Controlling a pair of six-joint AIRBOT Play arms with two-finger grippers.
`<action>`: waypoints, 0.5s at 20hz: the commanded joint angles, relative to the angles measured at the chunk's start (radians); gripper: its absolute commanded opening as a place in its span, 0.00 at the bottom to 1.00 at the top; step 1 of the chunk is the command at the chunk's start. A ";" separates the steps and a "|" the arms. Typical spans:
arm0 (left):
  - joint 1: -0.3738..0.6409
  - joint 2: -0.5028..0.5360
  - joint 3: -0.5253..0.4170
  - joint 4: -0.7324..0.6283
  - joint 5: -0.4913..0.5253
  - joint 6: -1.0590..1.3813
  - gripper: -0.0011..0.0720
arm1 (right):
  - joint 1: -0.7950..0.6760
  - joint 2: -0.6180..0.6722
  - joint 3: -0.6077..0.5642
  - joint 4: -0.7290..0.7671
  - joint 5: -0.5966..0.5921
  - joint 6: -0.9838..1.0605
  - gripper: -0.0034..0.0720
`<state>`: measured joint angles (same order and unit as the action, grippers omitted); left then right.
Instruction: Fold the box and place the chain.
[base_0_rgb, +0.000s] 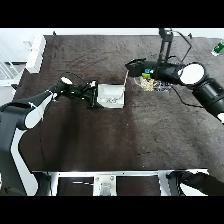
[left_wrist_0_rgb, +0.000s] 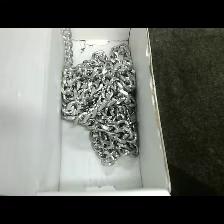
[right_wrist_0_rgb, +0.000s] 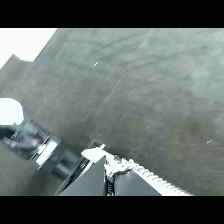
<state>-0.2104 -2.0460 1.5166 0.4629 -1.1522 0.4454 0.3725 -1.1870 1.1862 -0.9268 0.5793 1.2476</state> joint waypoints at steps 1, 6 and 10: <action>0.000 0.000 0.000 0.000 0.000 0.000 0.57 | 0.056 -0.041 -0.011 0.001 -0.010 0.002 0.06; 0.000 0.000 0.000 0.000 0.000 0.000 0.57 | 0.128 -0.158 -0.013 0.002 -0.048 0.016 0.06; 0.000 0.000 0.000 0.000 0.000 0.000 0.57 | 0.144 -0.261 -0.031 0.003 -0.148 0.016 0.06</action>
<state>-0.2104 -2.0460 1.5166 0.4629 -1.1522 0.4454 0.5011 -1.3819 1.1633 -0.9237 0.4961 1.2617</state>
